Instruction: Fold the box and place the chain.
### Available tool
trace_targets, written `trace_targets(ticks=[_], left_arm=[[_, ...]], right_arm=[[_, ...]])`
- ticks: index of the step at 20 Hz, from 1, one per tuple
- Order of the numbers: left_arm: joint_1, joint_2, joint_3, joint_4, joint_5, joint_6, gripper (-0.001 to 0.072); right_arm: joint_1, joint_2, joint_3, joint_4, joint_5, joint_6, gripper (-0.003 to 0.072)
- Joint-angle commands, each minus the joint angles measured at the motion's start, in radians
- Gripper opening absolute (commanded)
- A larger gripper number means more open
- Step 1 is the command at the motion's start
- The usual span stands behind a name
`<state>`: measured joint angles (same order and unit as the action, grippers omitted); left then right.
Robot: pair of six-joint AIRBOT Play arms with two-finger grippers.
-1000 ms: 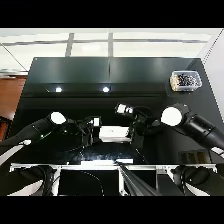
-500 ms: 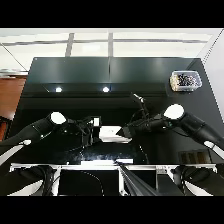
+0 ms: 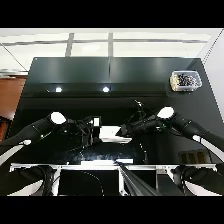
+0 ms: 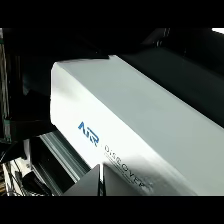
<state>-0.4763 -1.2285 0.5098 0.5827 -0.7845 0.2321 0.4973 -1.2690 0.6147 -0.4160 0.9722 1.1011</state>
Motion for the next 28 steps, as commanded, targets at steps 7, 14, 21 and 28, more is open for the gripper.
trace_targets(ticks=[7,14,21,28], left_arm=[[0.000,0.001,0.000,0.008,-0.009,-0.019,0.0369],[0.015,0.132,0.000,0.144,-0.010,-0.179,0.0706],[-0.029,0.278,0.097,0.286,-0.156,-0.511,0.0705],[-0.171,0.075,0.254,0.242,-0.055,-0.510,0.0704]], right_arm=[[-0.043,0.050,0.069,-0.015,0.109,-0.066,0.0046],[-0.307,0.340,0.113,-0.243,0.227,-0.006,0.0046],[-0.416,0.356,0.112,-0.293,0.220,-0.005,0.0046],[-0.416,0.355,0.112,-0.304,0.190,-0.005,0.0046]])
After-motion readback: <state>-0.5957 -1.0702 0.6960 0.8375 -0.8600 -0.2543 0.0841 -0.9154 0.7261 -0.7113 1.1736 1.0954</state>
